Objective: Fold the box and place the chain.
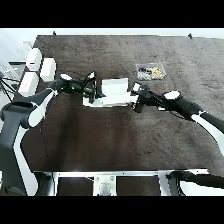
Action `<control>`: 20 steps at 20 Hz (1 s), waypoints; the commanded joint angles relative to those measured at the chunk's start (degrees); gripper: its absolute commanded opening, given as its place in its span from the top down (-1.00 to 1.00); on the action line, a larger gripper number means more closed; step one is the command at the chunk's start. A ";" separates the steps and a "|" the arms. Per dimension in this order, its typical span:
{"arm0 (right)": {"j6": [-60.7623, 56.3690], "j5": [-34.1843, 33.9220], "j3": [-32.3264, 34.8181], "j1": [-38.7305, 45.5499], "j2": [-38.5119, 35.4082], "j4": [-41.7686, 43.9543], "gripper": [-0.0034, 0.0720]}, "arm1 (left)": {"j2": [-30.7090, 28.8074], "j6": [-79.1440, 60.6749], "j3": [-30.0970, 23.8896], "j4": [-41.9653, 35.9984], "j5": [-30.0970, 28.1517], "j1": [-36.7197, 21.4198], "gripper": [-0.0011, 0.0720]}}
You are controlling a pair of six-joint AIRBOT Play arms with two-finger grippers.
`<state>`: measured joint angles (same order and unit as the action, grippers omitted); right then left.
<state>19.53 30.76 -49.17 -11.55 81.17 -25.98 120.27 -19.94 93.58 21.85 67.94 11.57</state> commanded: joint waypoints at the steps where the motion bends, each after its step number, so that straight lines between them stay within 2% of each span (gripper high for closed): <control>1: 7.50 0.79 -0.20 0.66 1.44 5.11 -0.73 | 0.02 -0.02 0.02 0.02 0.00 0.04 0.91; 3: 10.14 1.07 -0.74 1.77 2.05 6.16 -0.73 | 0.02 -0.02 0.02 0.02 0.00 0.04 0.91; 6: 10.99 7.65 -3.50 4.07 3.48 6.51 -0.73 | 0.02 0.00 0.00 0.02 0.00 0.04 0.91; 10: 11.21 12.83 -6.19 6.45 5.64 6.47 -0.73 | 0.02 0.00 0.02 0.02 0.00 0.02 0.91; 15: 11.39 15.87 -8.61 7.28 9.40 6.27 -0.73 | 0.02 0.00 0.00 0.02 0.00 0.04 0.90; 20: 14.19 15.87 -10.84 7.69 11.93 6.29 -0.73 | 0.02 -0.02 0.00 0.02 0.00 0.04 0.91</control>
<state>32.21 46.11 -58.70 -4.23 91.79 -19.70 120.27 -19.94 93.58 21.89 67.99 11.57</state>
